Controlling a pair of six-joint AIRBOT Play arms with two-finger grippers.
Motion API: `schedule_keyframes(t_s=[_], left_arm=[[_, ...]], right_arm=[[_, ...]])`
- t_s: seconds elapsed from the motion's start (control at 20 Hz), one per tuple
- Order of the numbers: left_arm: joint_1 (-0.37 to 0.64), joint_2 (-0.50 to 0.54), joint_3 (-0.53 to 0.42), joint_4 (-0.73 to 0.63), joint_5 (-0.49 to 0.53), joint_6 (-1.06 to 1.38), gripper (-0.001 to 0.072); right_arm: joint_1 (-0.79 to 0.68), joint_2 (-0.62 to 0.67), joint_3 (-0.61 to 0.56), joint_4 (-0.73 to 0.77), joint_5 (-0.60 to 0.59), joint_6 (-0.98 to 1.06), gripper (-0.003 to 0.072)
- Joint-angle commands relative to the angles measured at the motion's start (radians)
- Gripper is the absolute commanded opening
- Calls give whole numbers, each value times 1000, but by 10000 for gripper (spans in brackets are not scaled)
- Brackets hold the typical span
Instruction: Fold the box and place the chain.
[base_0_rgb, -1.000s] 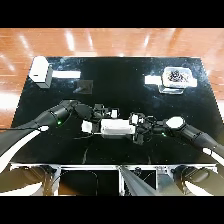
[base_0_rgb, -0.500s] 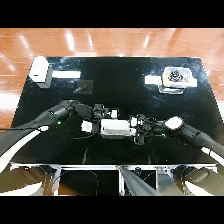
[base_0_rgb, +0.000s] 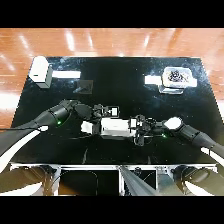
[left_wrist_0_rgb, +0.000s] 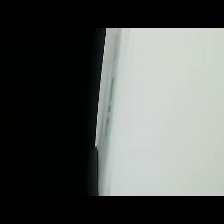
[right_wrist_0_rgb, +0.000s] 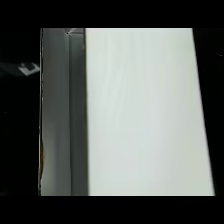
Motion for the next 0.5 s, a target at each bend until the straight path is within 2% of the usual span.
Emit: schedule_keyframes(t_s=[0.0,0.3,0.45], left_arm=[[0,1,0,1,15,-34,22],[0,1,0,1,15,-34,22],[0,1,0,1,15,-34,22]], right_arm=[[8,-1,0,-13,0,1,708],[10,-1,0,-18,-35,11,709],[10,-1,0,-26,-17,39,710]])
